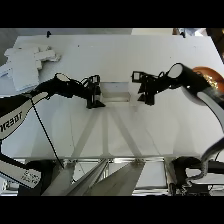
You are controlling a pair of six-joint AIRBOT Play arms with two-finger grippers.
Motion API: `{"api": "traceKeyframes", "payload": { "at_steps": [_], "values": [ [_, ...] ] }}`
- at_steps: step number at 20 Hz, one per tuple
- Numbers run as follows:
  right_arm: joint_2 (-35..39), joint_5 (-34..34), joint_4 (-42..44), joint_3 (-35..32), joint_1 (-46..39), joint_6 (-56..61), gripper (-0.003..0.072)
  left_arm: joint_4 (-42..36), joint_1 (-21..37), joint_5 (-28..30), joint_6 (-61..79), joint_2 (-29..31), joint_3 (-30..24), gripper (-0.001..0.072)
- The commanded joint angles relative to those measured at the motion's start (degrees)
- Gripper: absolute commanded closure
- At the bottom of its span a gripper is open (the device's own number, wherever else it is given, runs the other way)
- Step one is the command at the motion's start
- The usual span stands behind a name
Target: Fold the box and place the chain.
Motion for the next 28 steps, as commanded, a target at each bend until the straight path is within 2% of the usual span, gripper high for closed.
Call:
{"api": "traceKeyframes", "payload": {
  "at_steps": [1,4,7,8,9,11,14,16,19,21,23,28],
  "values": [
    [-4.94,-3.45,-0.39,0.00,2.86,-0.94,0.0289,0.02,0.04,0.00,0.00,-0.02,0.02,0.0148],
    [-5.62,-9.60,0.22,0.00,4.81,-0.92,0.0289,0.02,0.04,0.00,0.00,-0.02,0.02,0.0148],
    [-5.62,-10.27,3.78,0.00,5.33,-1.70,0.0292,0.02,0.04,0.00,0.00,-0.02,0.02,0.0148],
    [-5.62,-9.44,4.72,0.00,5.49,-2.80,0.0317,0.02,0.04,0.00,0.00,-0.02,0.02,0.0148],
    [-5.62,-8.31,5.18,0.00,5.75,-3.98,0.0405,0.02,0.04,0.00,0.00,-0.02,0.02,0.0148],
    [-5.62,-7.04,5.49,0.00,5.97,-4.33,0.0447,0.02,0.04,0.02,0.00,-0.02,0.02,0.0148],
    [-5.62,-5.62,5.46,0.00,5.97,-4.33,0.0584,0.02,0.04,0.00,0.00,-0.02,0.02,0.0148],
    [-5.62,-6.21,5.49,0.00,5.97,-4.33,0.0591,0.00,0.04,0.02,0.00,-0.02,0.02,0.0148],
    [-5.62,-7.87,7.63,0.00,5.97,-4.35,0.0588,0.02,0.04,0.02,0.00,-0.02,0.02,0.0148],
    [-5.62,-7.87,10.86,0.00,5.97,-4.35,0.0559,0.02,0.04,0.00,0.00,-0.02,0.02,0.0148],
    [-5.62,-8.15,12.35,0.00,5.97,-4.35,0.0445,0.00,0.04,0.02,0.00,-0.02,0.02,0.0148],
    [-5.62,-9.16,12.15,0.00,5.97,-4.33,0.0344,0.00,0.04,0.02,0.00,-0.02,0.02,0.0148]
  ]
}}
